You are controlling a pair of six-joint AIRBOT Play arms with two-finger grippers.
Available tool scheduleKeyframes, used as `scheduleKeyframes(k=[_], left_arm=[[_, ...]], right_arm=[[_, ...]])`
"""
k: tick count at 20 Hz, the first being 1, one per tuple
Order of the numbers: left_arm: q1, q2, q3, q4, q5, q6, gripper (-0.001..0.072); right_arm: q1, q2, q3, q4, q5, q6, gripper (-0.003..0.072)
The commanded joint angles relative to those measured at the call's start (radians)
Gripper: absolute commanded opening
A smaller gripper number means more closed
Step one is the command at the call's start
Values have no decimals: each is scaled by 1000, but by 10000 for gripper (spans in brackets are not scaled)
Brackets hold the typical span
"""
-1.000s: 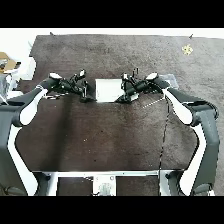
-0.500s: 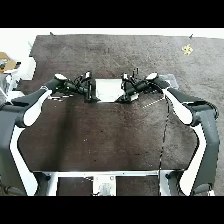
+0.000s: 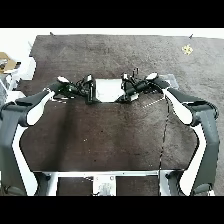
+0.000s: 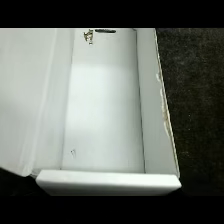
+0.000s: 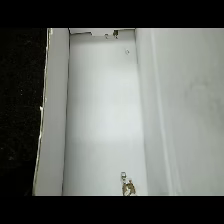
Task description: Fold the box and place the chain.
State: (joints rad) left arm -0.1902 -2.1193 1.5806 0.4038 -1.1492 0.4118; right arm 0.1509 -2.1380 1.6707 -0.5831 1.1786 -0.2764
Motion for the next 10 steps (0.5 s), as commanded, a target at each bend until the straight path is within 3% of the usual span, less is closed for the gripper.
scheduleKeyframes(k=[1, 10], left_arm=[[-1, -6, 0, -34, -20, 29, 686], [-1, -6, 0, -47, -21, 42, 685]], right_arm=[[0, 0, 0, 0, 0, 0, 547], [0, 0, 0, 0, 0, 0, 547]])
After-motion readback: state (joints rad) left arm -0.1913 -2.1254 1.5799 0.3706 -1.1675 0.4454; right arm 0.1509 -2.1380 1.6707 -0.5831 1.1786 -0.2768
